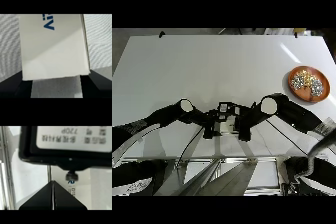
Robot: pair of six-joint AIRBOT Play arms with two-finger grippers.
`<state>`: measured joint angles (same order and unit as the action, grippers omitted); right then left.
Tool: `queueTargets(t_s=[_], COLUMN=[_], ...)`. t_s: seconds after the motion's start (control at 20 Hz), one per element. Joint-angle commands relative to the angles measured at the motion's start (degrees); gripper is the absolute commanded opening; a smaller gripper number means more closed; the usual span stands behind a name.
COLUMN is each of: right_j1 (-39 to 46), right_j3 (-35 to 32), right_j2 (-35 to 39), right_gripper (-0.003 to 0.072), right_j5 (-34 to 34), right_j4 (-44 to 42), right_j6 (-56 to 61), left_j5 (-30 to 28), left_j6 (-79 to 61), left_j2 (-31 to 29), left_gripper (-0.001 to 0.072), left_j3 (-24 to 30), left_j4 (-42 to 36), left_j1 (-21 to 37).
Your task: Fold the box and place the chain.
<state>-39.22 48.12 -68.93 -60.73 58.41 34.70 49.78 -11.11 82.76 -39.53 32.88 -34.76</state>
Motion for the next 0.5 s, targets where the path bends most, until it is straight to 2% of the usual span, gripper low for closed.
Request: queueTargets(t_s=[0.0, 0.45], right_j1=[-0.04, -0.07], right_j3=[-0.04, -0.04], right_j2=[-0.55, -4.5], right_gripper=[0.0016, 0.0016], right_j5=[-0.11, -1.49], right_j4=[0.07, 0.02], right_j6=[0.42, 2.64], left_j5=[0.0, 0.0], left_j6=[0.0, 0.0], left_j2=[-0.04, -0.04], left_gripper=[0.0315, 0.0315], left_j3=[-0.02, -0.02], left_j4=[0.0, -0.02], left_j1=[0.02, 0.02])
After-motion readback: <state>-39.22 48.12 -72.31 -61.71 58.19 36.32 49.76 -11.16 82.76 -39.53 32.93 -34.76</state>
